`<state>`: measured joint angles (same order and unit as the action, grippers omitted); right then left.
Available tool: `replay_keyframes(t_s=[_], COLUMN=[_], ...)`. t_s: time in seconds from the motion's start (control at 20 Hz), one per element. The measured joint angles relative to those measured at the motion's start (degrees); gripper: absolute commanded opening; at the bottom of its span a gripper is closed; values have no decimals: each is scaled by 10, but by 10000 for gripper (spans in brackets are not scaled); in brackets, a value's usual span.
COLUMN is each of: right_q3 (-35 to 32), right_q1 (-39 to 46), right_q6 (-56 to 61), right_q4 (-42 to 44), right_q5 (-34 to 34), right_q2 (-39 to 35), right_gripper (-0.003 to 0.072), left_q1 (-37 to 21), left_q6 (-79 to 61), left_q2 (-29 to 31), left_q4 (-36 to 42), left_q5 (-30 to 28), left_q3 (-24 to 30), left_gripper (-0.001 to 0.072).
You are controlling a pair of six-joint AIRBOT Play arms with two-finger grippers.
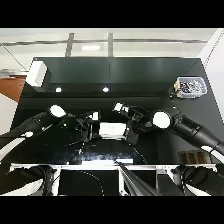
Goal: Fold the box and place the chain.
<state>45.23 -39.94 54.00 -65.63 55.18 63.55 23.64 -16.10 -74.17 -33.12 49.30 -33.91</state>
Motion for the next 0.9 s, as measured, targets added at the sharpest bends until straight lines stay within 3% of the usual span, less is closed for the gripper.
replay_keyframes(t_s=[0.05,0.1,0.25,0.6,0.9], right_q3=[9,14,17,-61,-94], right_q1=[1,4,25,58,62], right_q6=[17,35,85,117,122], right_q4=[3,6,43,255,311], right_q5=[4,16,25,-38,-79], right_q2=[-5,-9,-16,2,33], right_gripper=[115,34,32,33,34], left_q1=[0,0,0,0,0], left_q6=[0,0,0,0,0], left_q2=[0,0,0,0,0], left_q4=[0,0,0,0,0], left_q5=[0,0,0,0,0], left_q3=[0,0,0,0,0], left_gripper=[447,447,447,447,447])
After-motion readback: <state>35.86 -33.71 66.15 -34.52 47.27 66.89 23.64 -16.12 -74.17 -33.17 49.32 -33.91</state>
